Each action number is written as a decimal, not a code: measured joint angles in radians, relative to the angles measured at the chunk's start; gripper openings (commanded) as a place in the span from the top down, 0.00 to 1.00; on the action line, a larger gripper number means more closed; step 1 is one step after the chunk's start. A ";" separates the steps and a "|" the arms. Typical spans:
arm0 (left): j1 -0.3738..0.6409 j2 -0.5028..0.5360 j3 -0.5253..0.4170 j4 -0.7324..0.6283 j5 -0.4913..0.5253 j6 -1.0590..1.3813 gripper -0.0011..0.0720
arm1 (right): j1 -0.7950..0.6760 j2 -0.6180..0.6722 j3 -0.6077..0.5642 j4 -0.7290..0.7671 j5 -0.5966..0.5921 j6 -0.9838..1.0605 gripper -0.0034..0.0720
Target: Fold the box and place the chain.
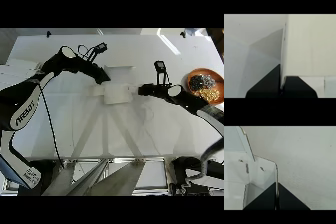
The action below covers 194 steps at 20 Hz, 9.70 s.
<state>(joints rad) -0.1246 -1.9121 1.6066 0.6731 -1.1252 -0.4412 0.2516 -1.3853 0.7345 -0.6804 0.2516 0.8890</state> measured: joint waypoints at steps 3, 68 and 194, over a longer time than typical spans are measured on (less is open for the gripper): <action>0.000 0.000 0.000 0.000 0.007 -0.001 0.97 | 0.001 0.000 0.000 0.001 -0.043 0.000 0.93; 0.039 -0.050 -0.170 -0.175 -0.103 0.726 0.97 | -0.128 0.177 0.000 -0.158 -0.373 -0.001 0.04; 0.031 -0.049 -0.169 -0.122 -0.008 0.726 0.97 | 0.077 0.109 -0.192 0.965 0.113 -1.709 0.04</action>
<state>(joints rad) -0.0937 -1.9614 1.4372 0.5507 -1.1328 0.2844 0.3286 -1.2758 0.5426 0.2848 0.3645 -0.8196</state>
